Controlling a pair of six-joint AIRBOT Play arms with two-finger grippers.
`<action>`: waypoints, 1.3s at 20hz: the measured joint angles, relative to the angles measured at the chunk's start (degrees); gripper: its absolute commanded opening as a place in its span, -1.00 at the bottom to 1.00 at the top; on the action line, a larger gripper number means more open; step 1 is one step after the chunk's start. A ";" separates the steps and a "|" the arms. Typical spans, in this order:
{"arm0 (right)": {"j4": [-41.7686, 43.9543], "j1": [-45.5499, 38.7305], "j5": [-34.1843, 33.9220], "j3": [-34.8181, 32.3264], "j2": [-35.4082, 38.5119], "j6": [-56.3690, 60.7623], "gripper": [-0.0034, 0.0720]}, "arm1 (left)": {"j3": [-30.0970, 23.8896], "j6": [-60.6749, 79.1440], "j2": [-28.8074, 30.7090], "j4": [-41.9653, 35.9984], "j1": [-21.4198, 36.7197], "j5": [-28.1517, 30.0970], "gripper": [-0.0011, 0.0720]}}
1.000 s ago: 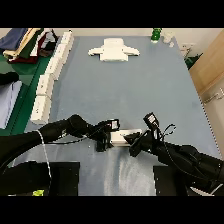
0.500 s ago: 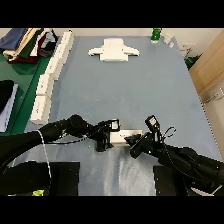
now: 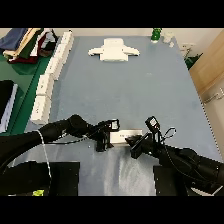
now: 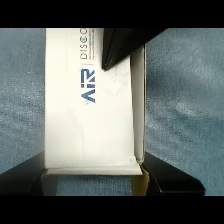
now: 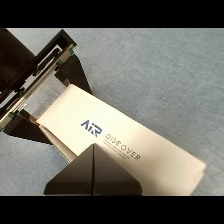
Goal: Fold the box.
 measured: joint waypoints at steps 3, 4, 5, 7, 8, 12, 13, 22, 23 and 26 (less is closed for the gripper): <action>-0.09 -0.02 -0.92 0.33 2.05 0.26 -0.90 | 0.00 -0.04 0.00 -0.07 0.00 -0.04 0.46; -0.28 -0.11 -1.11 0.81 3.06 0.28 -0.90 | 0.00 -0.07 0.00 -0.07 0.00 -0.02 0.46; -0.52 -0.11 -1.40 1.31 4.37 0.28 -0.90 | -0.02 -0.15 0.00 -0.20 0.00 -0.04 0.46; -0.68 -0.17 0.31 2.71 7.04 0.28 -0.90 | 0.00 -0.13 0.00 -0.17 0.00 -0.04 0.46; -0.92 -0.15 0.13 3.19 7.82 0.28 -0.90 | 0.00 -0.11 0.00 -0.17 0.00 -0.04 0.46; -2.58 -1.44 -0.28 4.98 9.22 0.28 -0.90 | 0.00 -0.09 0.00 -0.09 0.00 -0.04 0.46; -3.08 -2.19 -1.03 5.33 9.03 0.26 -0.90 | -0.02 -0.07 0.00 -0.07 0.00 -0.02 0.46; -23.82 -17.88 -31.17 23.39 -2.14 12.22 -0.90 | 0.00 -0.04 0.00 -0.02 0.00 -0.02 0.46; -27.41 -20.09 -37.00 26.80 -4.24 16.52 -0.90 | 0.00 -0.04 0.00 -0.02 0.00 -0.02 0.46; -34.53 -25.33 -51.80 35.01 -9.84 25.35 -0.90 | 0.00 -0.04 0.00 0.00 0.00 -0.02 0.46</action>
